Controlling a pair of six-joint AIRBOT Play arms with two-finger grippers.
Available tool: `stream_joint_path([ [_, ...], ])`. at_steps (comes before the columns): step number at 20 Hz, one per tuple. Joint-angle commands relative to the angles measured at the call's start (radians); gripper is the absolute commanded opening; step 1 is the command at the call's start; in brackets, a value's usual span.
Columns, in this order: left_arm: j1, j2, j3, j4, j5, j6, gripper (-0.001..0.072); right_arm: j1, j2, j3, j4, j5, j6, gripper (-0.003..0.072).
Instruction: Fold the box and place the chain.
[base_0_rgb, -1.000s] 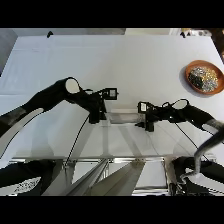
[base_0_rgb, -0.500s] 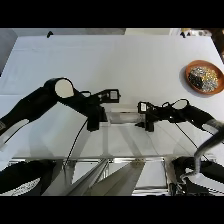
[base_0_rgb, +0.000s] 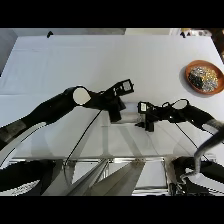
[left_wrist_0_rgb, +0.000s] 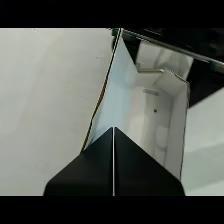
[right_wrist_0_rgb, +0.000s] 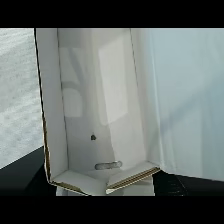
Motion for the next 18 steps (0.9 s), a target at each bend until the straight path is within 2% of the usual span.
stream_joint_path([
  [1, -0.004, -0.072, 0.000, -0.105, 0.159, -0.003, 0.0004, 0.000, 0.001, 0.000, 0.000, 0.000, 0.000, 0.0378],
  [6, -0.004, -0.193, 0.000, -0.162, 0.152, -0.005, 0.0005, 0.000, 0.001, 0.000, 0.000, 0.000, 0.000, 0.0378],
  [9, -0.003, -0.223, 0.000, -0.173, 0.121, -0.005, 0.0007, 0.000, 0.001, 0.000, 0.000, 0.000, 0.000, 0.0378],
  [12, 0.000, -0.198, 0.001, -0.169, 0.096, -0.004, 0.0007, 0.000, 0.001, 0.000, 0.000, 0.000, 0.000, 0.0378],
  [15, 0.030, -0.124, 0.000, -0.135, 0.058, -0.005, 0.0007, 0.000, 0.001, 0.000, 0.000, 0.000, 0.000, 0.0378],
  [18, 0.090, -0.016, 0.000, -0.017, -0.078, -0.005, 0.0004, 0.000, 0.001, 0.000, 0.000, 0.000, 0.000, 0.0378],
])
